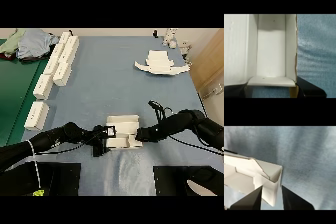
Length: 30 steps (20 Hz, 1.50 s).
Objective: Fold the box.
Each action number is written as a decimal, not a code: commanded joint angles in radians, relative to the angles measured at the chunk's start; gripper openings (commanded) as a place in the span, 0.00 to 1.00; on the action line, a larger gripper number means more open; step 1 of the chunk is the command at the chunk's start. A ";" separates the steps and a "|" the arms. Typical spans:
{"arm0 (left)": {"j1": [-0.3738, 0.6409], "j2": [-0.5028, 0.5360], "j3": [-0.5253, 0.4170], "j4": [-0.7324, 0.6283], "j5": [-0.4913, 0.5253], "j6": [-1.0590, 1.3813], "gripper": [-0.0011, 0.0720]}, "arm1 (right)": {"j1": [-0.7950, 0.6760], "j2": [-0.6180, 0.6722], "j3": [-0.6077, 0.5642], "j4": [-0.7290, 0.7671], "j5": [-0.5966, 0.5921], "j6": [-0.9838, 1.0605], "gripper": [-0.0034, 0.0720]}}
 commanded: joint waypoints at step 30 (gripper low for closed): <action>0.000 0.000 0.001 0.000 0.000 0.000 0.73 | 0.400 -0.327 0.266 -0.373 -0.161 0.609 0.59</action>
